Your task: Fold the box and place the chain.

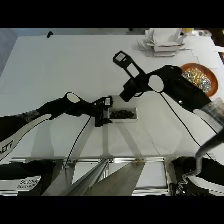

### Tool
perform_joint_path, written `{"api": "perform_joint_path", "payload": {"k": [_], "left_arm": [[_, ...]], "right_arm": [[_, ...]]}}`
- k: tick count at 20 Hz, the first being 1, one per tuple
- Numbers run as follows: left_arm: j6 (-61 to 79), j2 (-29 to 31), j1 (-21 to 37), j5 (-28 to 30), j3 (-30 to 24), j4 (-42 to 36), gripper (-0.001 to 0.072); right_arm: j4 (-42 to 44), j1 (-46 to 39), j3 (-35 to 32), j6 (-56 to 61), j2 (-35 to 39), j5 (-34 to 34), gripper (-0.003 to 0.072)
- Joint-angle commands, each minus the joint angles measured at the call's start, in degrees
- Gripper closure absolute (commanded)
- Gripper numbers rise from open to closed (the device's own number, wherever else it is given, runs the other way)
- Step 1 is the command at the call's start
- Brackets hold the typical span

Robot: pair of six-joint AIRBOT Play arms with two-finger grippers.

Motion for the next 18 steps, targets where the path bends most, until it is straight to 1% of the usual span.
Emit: {"api": "perform_joint_path", "payload": {"k": [1, 3, 7, 8, 9, 11, 12, 13, 18], "left_arm": [[0.0, 0.0, 0.1, 0.2, 0.0, 0.0, 0.0555], [0.0, 0.0, 0.1, 0.2, 0.0, 0.0, 0.0555], [0.0, 0.0, 0.1, 0.2, 0.0, 0.0, 0.0555], [0.0, 0.0, 0.1, 0.2, 0.0, 0.0, 0.0555], [0.0, 0.0, 0.1, 0.2, 0.0, 0.0, 0.0555], [0.0, 0.0, 0.1, 0.2, 0.0, 0.0, 0.0555], [0.0, 0.0, 0.1, 0.2, 0.0, 0.0, 0.0555], [0.0, 0.0, 0.1, 0.1, 0.0, 0.0, 0.0555], [0.0, 0.0, 0.1, 0.0, 0.0, 0.0, 0.0555]], "right_arm": [[12.5, 0.0, 0.1, -12.0, -2.0, 3.7, 0.0672], [15.9, 0.0, 0.0, -16.8, -2.3, 7.0, 0.0672], [15.5, -0.8, 0.0, -22.2, -2.3, 14.9, 0.0666], [15.7, -0.8, -0.2, -24.0, -2.2, 16.5, 0.0612], [16.6, -0.7, -0.9, -26.1, -1.9, 17.0, 0.0568], [18.6, -0.4, -2.8, -30.4, -1.5, 16.9, 0.0564], [18.8, 0.0, -3.4, -31.4, -1.5, 16.6, 0.0543], [18.8, 0.3, -3.9, -31.6, -1.5, 16.3, 0.0495], [18.7, 1.7, -4.2, -34.1, -1.5, 14.4, 0.0487]]}}
